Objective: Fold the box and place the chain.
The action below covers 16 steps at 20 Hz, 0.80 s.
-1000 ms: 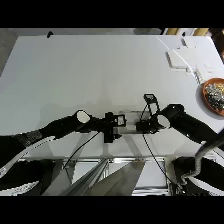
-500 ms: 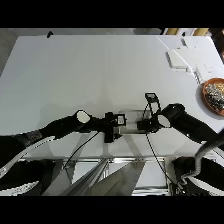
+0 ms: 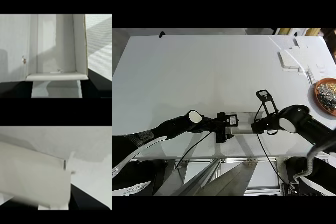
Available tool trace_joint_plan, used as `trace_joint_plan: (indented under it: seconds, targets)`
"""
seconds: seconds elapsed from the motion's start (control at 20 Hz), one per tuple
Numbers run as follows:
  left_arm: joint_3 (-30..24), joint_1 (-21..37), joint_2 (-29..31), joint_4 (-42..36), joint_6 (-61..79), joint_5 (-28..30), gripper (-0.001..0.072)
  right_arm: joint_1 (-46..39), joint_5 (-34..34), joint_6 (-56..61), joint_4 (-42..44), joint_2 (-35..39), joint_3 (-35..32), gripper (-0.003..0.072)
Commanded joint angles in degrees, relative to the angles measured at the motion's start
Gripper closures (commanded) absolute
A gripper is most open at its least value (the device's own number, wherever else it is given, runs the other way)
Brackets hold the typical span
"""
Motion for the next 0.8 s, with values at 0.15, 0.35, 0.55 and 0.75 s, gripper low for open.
trace_joint_plan:
  seconds: [0.15,0.35,0.55,0.75]
  targets:
    - [-0.02,-0.02,0.04,-0.07,-0.09,0.00,0.0378,-9.86,3.37,-8.66,-13.42,24.50,0.11,0.0328]
    - [-0.02,-0.02,0.04,-0.07,-0.07,0.00,0.0378,-34.38,0.09,-11.54,-16.28,23.32,0.09,0.0328]
    - [-0.02,-0.02,0.04,-0.07,-0.07,0.00,0.0378,-51.49,-9.40,-11.65,-15.67,16.44,0.07,0.0328]
    - [-0.02,-0.02,0.04,-0.07,-0.09,0.00,0.0378,-57.33,-18.29,-11.69,-12.96,7.41,2.91,0.0328]
